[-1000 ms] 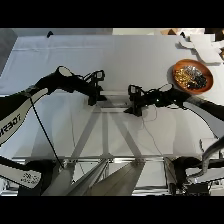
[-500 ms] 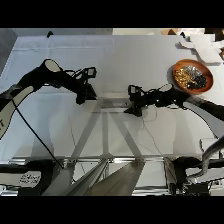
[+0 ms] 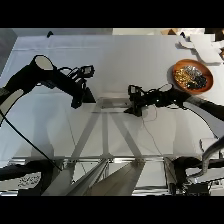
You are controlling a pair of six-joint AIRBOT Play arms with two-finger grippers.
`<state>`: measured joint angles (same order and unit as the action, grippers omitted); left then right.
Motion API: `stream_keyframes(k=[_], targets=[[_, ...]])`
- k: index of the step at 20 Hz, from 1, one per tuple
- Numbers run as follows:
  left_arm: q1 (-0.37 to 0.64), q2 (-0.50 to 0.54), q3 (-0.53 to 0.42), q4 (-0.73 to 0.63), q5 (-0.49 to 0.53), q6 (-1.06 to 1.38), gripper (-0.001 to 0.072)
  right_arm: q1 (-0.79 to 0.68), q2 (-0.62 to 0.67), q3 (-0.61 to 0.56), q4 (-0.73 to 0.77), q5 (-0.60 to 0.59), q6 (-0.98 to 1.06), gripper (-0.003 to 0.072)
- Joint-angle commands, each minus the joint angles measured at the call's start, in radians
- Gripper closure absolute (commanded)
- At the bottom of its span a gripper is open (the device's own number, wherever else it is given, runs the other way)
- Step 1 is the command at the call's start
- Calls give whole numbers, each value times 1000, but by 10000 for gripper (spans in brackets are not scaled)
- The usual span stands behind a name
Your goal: Fold the box and place the chain.
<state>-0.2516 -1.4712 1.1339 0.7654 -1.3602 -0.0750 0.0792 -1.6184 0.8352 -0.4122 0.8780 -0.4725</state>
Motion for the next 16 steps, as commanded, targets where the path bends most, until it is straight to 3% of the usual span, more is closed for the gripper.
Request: stream_keyframes(k=[1, 4, 7, 11, 16], targets=[[-19, -21, -34, -180, 140, 5, 701, 1, 0, 0, 0, 0, 0, 260], [-20, -79, -35, -267, 370, -5, 701, 1, 0, 0, 0, 0, 0, 260], [-25, -150, -35, -297, 498, -66, 701, 1, 0, 0, 0, 0, 0, 260], [-43, -209, -36, -304, 514, -113, 701, 1, 0, 0, 0, 0, 0, 260], [-27, -173, -35, -303, 419, -113, 704, 1, 0, 0, 0, 0, 0, 260]])
